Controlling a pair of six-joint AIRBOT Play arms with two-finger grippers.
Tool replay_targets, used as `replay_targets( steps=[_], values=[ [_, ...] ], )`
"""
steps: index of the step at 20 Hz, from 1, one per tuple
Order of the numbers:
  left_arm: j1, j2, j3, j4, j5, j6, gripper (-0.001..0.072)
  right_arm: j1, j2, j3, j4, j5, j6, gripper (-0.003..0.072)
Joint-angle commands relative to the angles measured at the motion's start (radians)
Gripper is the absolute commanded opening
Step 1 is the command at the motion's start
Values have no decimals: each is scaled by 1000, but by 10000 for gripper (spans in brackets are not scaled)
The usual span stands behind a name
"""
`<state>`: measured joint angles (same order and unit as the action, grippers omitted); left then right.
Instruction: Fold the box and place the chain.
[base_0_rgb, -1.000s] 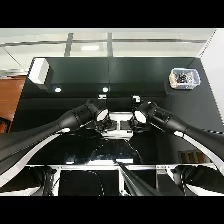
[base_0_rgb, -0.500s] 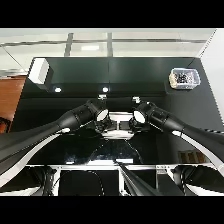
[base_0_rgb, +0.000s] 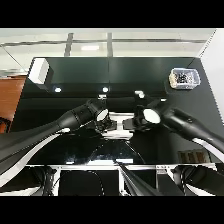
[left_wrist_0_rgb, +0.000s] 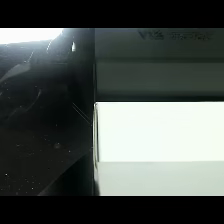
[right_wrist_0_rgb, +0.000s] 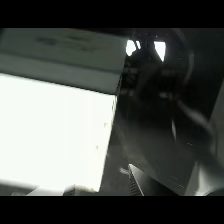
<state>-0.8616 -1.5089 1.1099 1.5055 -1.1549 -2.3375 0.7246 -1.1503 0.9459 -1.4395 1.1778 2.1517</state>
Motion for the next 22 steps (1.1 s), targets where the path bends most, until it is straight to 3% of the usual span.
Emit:
replay_targets(
  steps=[1,3,5,6,7,9,11,13,17,19,20,22],
  values=[
    [0,1,0,0,-2,0,27,-43,191,13,-274,62,-71,376],
    [0,1,0,0,-2,0,26,-105,224,-10,-652,51,-68,376],
    [0,1,0,0,-1,0,26,-242,212,-72,-825,-122,-31,378],
    [0,1,0,0,0,0,26,-345,196,-104,-784,-254,-3,501],
    [0,1,0,1,1,0,26,-447,159,-113,-686,-328,33,716],
    [0,1,0,0,1,0,26,-644,47,-104,-422,-452,40,716],
    [0,1,0,1,2,0,26,-781,-80,-1,-244,-497,23,710],
    [0,1,0,0,2,0,26,-854,-230,188,-193,-452,-26,709],
    [0,1,0,0,0,0,26,-887,-576,665,-179,-188,-124,709],
    [0,1,0,0,-2,0,26,-888,-710,832,-179,-101,-135,702],
    [0,1,0,0,-1,0,26,-888,-763,886,-180,-85,-137,571],
    [0,1,0,0,-2,0,26,-888,-831,933,-171,-77,-126,540]
  ],
)
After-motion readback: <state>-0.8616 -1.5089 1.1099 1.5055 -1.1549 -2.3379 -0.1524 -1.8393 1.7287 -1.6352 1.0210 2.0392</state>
